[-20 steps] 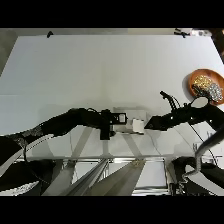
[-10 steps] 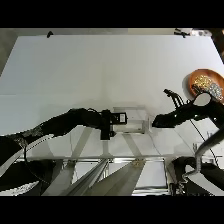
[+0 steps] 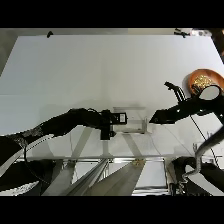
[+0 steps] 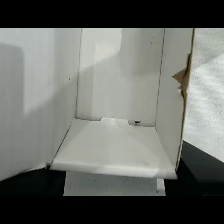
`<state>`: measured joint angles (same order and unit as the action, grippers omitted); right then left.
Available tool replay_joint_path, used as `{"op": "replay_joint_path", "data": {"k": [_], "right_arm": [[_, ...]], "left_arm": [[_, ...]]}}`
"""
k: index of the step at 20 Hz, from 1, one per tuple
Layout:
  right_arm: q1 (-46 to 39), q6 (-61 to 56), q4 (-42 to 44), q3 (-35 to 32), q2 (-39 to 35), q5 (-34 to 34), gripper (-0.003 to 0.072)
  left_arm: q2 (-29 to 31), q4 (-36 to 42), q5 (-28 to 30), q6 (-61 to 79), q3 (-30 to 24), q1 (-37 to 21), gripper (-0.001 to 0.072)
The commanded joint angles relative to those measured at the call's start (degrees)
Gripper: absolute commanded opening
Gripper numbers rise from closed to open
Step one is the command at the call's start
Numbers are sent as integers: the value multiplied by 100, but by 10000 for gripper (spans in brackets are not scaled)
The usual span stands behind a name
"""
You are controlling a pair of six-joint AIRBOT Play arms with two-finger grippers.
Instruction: Fold the box and place the chain.
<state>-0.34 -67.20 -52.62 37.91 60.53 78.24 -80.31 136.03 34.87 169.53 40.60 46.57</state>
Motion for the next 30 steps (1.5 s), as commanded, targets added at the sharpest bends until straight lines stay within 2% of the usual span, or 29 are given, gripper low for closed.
{"op": "replay_joint_path", "data": {"k": [1,5,11,15,18,24,29,30], "right_arm": [[192,122,39,15,-4,122,485],[581,-52,-356,0,-4,-162,485],[942,-509,-315,-24,-4,-704,484],[1530,-933,-321,-24,-4,-1110,480],[2006,-1648,-785,-24,-7,-1523,479],[2710,-3053,-1814,-22,-7,-1690,476],[3346,-4461,-2413,-22,-4,-2159,472],[3469,-4645,-2444,-22,-4,-2201,445]], "left_arm": [[4,-2,2,-2,4,-4,276],[4,-2,2,-2,4,-4,276],[4,-2,4,0,4,-4,276],[4,-2,2,0,4,-4,276],[4,-2,2,0,4,-4,276],[4,-2,4,0,4,-4,276],[4,-2,4,0,4,-4,276],[4,-2,2,0,4,-4,276]]}}
